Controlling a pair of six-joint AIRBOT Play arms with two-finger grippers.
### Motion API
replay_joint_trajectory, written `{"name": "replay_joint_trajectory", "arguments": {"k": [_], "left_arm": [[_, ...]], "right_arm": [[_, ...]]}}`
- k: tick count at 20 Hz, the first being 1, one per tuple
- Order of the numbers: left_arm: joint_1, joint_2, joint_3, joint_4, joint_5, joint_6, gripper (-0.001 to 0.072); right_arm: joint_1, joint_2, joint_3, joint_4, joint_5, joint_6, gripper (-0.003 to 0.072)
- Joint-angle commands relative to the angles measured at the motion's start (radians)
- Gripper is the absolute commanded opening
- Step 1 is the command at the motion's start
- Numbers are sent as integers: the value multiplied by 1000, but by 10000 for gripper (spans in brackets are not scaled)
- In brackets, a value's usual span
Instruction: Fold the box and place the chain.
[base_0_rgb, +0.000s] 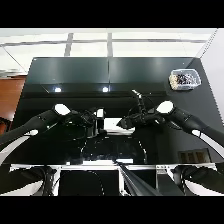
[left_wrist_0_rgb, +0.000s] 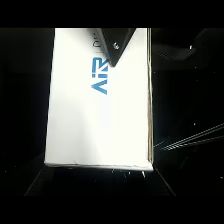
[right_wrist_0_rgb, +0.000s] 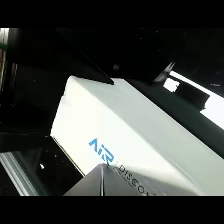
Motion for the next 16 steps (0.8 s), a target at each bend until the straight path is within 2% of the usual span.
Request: {"name": "replay_joint_trajectory", "arguments": {"k": [1,3,6,7,9,12,14,16], "left_arm": [[0,0,0,0,-1,-2,333],[0,2,0,1,0,-23,361],[0,25,0,3,-1,-50,683],[1,47,0,14,-2,-74,717],[5,105,3,71,-37,-121,716],[-1,196,12,75,-101,-231,715],[-35,209,33,27,-101,-352,715],[-104,176,77,24,-35,-355,712]], "right_arm": [[-19,78,45,-53,82,-37,18],[-55,172,63,-148,76,29,18],[-152,311,63,-395,116,230,18],[-187,348,63,-492,156,301,18],[-277,408,62,-665,258,441,18],[-416,437,62,-740,352,460,18],[-483,436,53,-747,336,463,18],[-492,436,37,-743,280,514,18]]}}
